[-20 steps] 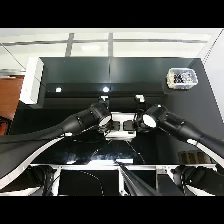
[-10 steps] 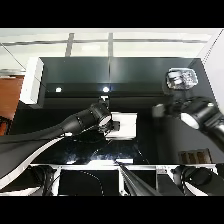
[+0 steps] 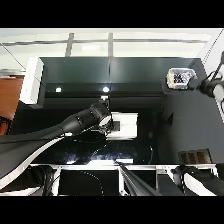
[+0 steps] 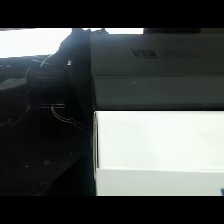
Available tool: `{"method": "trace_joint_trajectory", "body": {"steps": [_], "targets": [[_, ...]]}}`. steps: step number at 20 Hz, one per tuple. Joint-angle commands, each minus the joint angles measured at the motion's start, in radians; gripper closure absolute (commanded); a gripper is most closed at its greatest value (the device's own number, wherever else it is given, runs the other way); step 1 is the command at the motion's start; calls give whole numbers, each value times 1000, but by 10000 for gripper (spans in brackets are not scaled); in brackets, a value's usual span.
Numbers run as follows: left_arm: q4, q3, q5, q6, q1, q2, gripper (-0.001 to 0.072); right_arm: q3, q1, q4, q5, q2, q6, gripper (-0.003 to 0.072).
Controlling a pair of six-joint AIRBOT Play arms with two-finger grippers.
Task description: Fold the box and place the chain.
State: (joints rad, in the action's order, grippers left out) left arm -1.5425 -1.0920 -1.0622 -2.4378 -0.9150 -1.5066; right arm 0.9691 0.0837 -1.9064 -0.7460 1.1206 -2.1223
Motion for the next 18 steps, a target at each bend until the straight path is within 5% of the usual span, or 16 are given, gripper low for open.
{"method": "trace_joint_trajectory", "body": {"steps": [1,8,18], "targets": [[6,-1,6,0,0,0,683,245,131,228,10,239,34,-17],[6,-1,3,0,0,0,683,807,145,328,-336,702,67,-11],[8,-1,3,0,0,0,682,853,171,343,-304,846,62,-10]]}}
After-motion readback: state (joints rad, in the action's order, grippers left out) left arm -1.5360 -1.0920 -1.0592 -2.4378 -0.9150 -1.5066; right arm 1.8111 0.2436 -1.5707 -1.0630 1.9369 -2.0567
